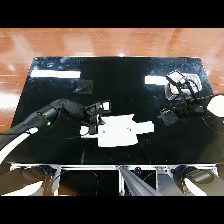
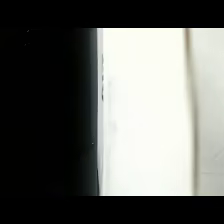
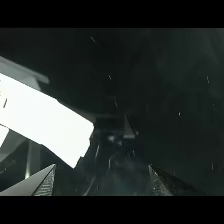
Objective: Fold the box and place the chain.
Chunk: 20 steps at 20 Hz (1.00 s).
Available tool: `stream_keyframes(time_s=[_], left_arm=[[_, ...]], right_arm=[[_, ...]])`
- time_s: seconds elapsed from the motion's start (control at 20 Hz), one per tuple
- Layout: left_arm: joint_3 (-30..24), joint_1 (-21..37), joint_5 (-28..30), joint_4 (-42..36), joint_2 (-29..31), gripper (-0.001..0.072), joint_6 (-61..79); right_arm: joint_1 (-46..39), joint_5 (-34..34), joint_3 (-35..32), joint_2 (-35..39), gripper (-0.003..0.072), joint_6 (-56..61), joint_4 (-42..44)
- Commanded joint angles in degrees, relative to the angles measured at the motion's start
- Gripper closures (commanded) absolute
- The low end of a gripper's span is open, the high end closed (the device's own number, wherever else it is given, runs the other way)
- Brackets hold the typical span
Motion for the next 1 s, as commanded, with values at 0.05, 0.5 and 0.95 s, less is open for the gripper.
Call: stream_keyframes(time_s=[0.05,0.5,0.95], left_arm=[[-2.03,-1.11,-11.15,1.31,0.2,0.0688,0.81],[-1.79,-0.9,-11.15,1.31,-0.07,0.0688,0.81],[4.02,-0.76,4.33,9.86,-1.18,0.0689,0.81]], right_arm=[[0.11,-6.99,-4.61,0.0,-0.0028,-10.34,4.98],[0.11,-13.18,-17.22,0.0,-0.0028,-38.97,13.94],[0.11,-12.41,-17.22,0.0,-0.0028,-43.74,15.28]])
